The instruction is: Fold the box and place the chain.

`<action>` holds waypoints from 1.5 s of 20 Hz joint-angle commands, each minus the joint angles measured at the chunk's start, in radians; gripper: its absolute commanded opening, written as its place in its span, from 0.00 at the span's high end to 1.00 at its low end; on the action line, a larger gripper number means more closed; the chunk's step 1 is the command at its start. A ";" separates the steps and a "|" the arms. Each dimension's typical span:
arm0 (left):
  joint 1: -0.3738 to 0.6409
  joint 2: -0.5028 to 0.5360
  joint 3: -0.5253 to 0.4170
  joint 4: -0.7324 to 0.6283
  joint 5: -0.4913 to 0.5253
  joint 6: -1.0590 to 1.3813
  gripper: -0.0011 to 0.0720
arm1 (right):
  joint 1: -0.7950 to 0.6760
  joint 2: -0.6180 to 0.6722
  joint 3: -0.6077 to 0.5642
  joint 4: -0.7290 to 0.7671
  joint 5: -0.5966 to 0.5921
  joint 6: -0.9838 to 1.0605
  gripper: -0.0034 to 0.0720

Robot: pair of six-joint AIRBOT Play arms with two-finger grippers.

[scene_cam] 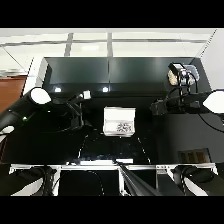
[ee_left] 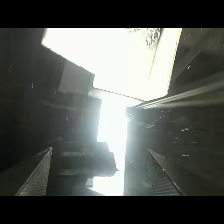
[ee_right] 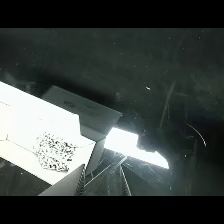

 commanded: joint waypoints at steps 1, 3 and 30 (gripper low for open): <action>-0.050 -0.072 0.000 -0.007 0.069 0.185 0.00 | 0.000 0.001 0.000 -0.002 -0.001 -0.005 0.60; -0.070 -0.114 -0.001 -0.027 0.069 0.174 0.00 | 0.000 0.001 0.000 -0.003 -0.002 -0.005 0.60; -0.156 -0.166 -0.067 -0.224 0.196 0.326 0.00 | 0.000 -0.011 0.000 -0.001 -0.089 -0.005 0.60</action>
